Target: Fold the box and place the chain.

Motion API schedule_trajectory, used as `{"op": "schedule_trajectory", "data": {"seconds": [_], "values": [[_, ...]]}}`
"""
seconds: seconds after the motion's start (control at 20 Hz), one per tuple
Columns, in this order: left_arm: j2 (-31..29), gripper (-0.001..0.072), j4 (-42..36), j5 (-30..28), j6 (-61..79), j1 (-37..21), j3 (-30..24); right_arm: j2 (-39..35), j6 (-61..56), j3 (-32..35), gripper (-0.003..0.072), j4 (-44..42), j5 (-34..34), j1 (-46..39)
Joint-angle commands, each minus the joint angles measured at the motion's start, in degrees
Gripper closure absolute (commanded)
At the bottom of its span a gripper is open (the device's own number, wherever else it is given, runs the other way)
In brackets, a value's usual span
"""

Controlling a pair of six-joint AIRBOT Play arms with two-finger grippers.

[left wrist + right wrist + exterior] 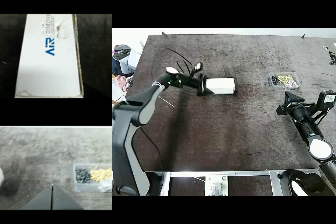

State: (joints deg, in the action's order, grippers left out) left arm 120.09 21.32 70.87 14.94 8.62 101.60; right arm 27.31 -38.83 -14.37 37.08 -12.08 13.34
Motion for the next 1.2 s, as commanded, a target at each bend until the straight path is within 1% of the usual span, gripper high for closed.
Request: {"op": "schedule_trajectory", "data": {"seconds": [0.0, 0.15, 0.25, 0.3, 0.35, 0.4, 0.55, 0.65, 0.75, 0.85, 1.0, 1.15], "values": [[-8.79, 0.07, -1.36, -11.34, -4.72, -2.69, 0.07, -0.04, 0.0, 0.0, 0.0678, 0.02, -6.78, 0.04], [-16.48, 0.07, -1.2, -26.47, -12.87, -8.44, 0.07, -0.04, 0.0, 0.0, 0.0678, 0.02, -12.39, 0.04], [-19.45, 0.07, -0.66, -35.76, -18.34, -13.4, 0.04, -0.04, 0.0, 0.0, 0.0678, 0.02, -16.35, 0.04], [-20.11, 0.07, -0.66, -39.3, -21.77, -16.46, 0.15, -0.04, 0.0, 0.0, 0.0678, 0.04, -18.29, 0.04], [-20.15, 0.07, -0.17, -41.24, -25.14, -19.71, 0.17, -0.04, 0.0, -0.02, 0.0678, 0.04, -20.2, 0.04], [-20.0, 0.07, 1.44, -41.44, -29.0, -22.84, 0.07, -0.04, 0.0, 0.0, 0.0678, 0.02, -22.23, 0.04], [-19.06, 0.07, 11.82, -41.29, -42.88, -30.99, -2.01, -0.04, 0.0, 0.0, 0.0677, 0.04, -28.15, 0.04], [-17.22, 0.07, 14.32, -40.57, -46.21, -34.36, -4.28, -0.04, 0.0, -0.02, 0.0677, 0.04, -31.95, 0.04], [-14.71, 0.07, 14.45, -39.6, -46.18, -35.65, -6.16, -0.04, 0.0, 0.0, 0.0678, 0.04, -35.47, 0.04], [-12.0, 0.0699, 14.38, -40.3, -46.12, -35.6, -7.54, -0.04, 0.0, 0.0, 0.0677, 0.07, -38.4, 0.04], [-7.63, 0.07, 14.8, -40.44, -45.97, -35.56, -7.63, -0.04, 0.0, 0.0, 0.0678, 0.07, -42.12, 0.04], [-4.57, 0.07, 14.67, -40.02, -45.94, -35.39, -7.63, -0.04, 0.0, 0.0, 0.0678, 0.22, -44.17, 0.04]]}}
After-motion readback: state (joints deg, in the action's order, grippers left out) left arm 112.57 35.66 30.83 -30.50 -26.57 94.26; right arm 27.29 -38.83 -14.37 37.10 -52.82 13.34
